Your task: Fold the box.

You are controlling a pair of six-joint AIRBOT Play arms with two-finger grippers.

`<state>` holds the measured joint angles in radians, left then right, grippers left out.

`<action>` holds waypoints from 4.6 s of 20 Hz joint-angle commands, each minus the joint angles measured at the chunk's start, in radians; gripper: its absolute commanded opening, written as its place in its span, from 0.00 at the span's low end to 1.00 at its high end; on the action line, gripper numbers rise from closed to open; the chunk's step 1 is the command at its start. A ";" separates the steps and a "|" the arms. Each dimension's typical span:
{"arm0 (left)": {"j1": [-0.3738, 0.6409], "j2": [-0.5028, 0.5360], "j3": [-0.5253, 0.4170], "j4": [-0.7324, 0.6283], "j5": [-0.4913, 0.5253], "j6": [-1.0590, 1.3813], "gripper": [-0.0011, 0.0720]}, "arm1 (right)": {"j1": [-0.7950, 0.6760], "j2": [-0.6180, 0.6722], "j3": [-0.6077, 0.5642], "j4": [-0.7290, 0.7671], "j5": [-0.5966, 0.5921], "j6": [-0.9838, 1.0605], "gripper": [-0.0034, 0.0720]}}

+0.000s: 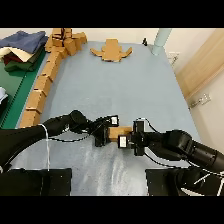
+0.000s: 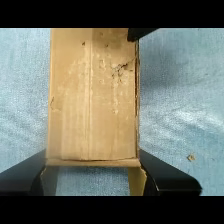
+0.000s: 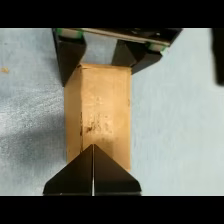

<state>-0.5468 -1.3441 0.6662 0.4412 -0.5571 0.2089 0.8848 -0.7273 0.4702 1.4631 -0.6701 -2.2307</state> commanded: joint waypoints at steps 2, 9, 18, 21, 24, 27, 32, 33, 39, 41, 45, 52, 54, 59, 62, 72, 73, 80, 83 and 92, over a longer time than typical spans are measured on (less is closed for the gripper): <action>0.000 0.000 0.001 0.000 0.000 0.000 0.64 | 0.000 0.055 0.064 -0.142 -0.212 0.501 0.05; 0.000 0.000 0.001 0.000 0.000 0.000 0.64 | 0.000 0.080 0.079 -0.309 -0.315 1.336 0.05; 0.000 0.027 0.003 0.001 0.016 -0.061 0.64 | 0.000 0.051 0.079 -0.383 -0.307 1.727 0.05; 0.012 0.092 0.010 0.002 0.069 -0.164 0.64 | 0.000 0.002 0.079 -0.383 -0.306 1.743 0.05; 0.067 0.135 0.012 0.008 0.238 -0.256 0.64 | 0.000 -0.036 0.079 -0.417 -0.297 1.811 0.05; 0.184 0.134 0.018 0.009 0.391 -0.372 0.64 | 0.000 -0.040 0.079 -0.523 -0.292 1.902 0.05; 0.431 -0.005 0.183 0.010 0.401 -0.400 0.64 | 0.000 -0.059 0.079 -0.614 -0.218 1.943 0.05; 0.473 -0.048 0.229 0.010 0.401 -0.419 0.64 | 0.000 -0.069 0.079 -0.615 -0.207 1.943 0.05; 0.638 -0.253 0.473 0.061 0.385 -0.551 0.64 | 0.000 -0.166 0.079 -0.615 -0.034 1.943 0.05; 0.671 -0.293 0.518 0.179 0.349 -0.634 0.64 | 0.000 -0.195 0.079 -0.614 0.039 1.943 0.05; 0.721 -0.362 0.592 0.571 0.219 -1.002 0.64 | 0.000 -0.227 0.079 -0.614 0.086 1.943 0.05; 0.730 -0.434 0.703 0.719 0.091 -1.240 0.64 | 0.000 -0.227 0.079 -0.610 0.087 1.944 0.05; 0.730 -0.439 0.720 0.724 0.092 -1.275 0.64 | 0.000 -0.227 0.079 -0.610 0.087 1.944 0.05; 0.736 -0.439 0.731 0.728 0.110 -1.277 0.64 | 0.000 -0.227 0.079 -0.610 0.087 1.944 0.05; 0.740 -0.439 0.731 0.727 0.111 -1.275 0.64 | 0.000 -0.227 0.079 -0.610 0.088 1.944 0.05; 0.740 -0.440 0.731 0.731 0.105 -1.275 0.99 | 0.000 -0.225 0.079 -0.576 0.088 1.944 0.05; 0.742 -0.440 0.731 0.731 0.099 -1.275 0.99 | 0.000 -0.225 0.079 -0.576 0.088 1.944 0.05; 0.765 -0.404 0.760 0.734 -0.078 -1.275 0.99 | 0.000 -0.192 0.079 -0.576 0.087 1.943 0.05; 0.792 -0.369 0.811 0.734 -0.350 -1.281 0.99 | 0.000 -0.191 0.079 -0.571 0.085 1.943 0.05; 0.798 -0.222 1.008 0.584 -0.813 -1.380 0.03 | -0.034 -0.190 0.113 -0.394 0.086 1.820 0.05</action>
<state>0.2596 -1.6005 1.6238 1.1313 -1.2201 -1.1385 0.8749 -0.9161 0.5606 1.0248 -0.5846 -0.3439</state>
